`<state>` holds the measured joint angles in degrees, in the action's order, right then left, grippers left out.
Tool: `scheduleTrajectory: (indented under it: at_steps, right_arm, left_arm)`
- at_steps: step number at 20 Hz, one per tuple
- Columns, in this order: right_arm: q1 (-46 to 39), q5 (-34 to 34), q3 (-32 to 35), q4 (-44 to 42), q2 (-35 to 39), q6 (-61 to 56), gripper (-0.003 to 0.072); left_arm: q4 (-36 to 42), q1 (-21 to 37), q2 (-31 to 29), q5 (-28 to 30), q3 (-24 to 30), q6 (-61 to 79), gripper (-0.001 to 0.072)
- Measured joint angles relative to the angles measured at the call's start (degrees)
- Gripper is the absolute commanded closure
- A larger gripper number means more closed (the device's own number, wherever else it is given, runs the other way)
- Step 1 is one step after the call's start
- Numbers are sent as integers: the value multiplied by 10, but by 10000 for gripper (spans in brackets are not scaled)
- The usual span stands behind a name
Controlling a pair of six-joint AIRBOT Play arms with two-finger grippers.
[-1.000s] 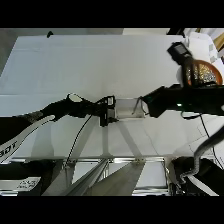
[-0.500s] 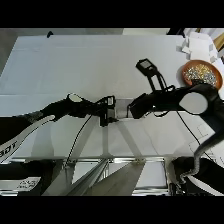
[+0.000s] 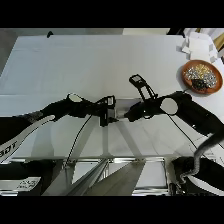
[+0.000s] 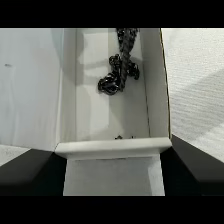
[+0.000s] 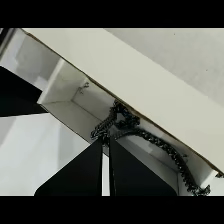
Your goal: Fold the box and place the chain.
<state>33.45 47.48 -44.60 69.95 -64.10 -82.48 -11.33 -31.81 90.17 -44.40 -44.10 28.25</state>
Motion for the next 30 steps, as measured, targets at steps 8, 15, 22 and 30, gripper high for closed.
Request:
scheduleTrajectory:
  at_steps: [8, 15, 22, 30]
  right_arm:
    - [-10, 25, 0, -1, 3, 0, 441]
    - [-122, 125, -7, 44, 96, 6, 444]
    - [-237, 156, -7, 123, 68, 0, 276]
    - [-266, 81, -7, 151, -63, -35, 283]
  left_arm:
    - [0, 0, 0, 0, 0, 0, 458]
    - [0, 0, 0, 0, 0, 0, 458]
    - [0, 0, 0, 0, 0, 0, 458]
    - [0, 0, 0, 0, 0, 0, 458]
